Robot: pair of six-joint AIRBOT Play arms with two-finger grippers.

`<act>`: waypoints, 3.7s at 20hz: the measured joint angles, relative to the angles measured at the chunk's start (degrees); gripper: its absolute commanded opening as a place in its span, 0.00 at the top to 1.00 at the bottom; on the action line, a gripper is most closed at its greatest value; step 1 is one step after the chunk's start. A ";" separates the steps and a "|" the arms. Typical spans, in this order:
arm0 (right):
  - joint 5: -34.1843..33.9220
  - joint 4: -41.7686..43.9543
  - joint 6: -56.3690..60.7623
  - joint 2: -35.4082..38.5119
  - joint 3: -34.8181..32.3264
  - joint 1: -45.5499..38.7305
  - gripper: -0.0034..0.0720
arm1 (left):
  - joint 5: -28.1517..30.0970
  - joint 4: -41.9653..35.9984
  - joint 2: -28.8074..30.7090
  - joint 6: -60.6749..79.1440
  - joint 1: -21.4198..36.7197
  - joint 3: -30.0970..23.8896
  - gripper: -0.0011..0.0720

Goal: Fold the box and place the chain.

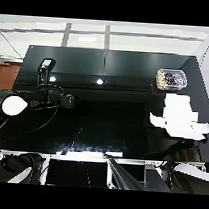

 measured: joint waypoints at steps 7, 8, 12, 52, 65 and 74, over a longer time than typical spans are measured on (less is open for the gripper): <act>9.49 3.80 -5.40 -5.46 3.34 -0.44 0.93 | 1.44 -0.09 0.00 -0.02 0.00 0.00 0.02; 11.19 4.02 -5.90 -5.66 3.43 -0.22 0.93 | 1.44 -0.13 0.00 -0.02 0.00 0.00 0.02; 17.68 6.19 -6.69 -5.95 3.61 2.05 0.93 | 1.44 -0.22 0.00 -0.02 0.00 0.00 0.02; -19.85 40.68 11.82 42.86 -37.35 73.83 0.93 | -25.27 -56.52 -43.82 61.94 15.72 0.02 0.03; -18.88 35.71 15.74 42.88 -37.35 73.88 0.93 | -36.87 -52.09 -44.26 78.97 15.23 0.02 0.46; -18.51 34.10 16.31 42.88 -37.35 73.88 0.93 | -34.82 -50.14 -44.26 79.67 15.23 0.02 0.62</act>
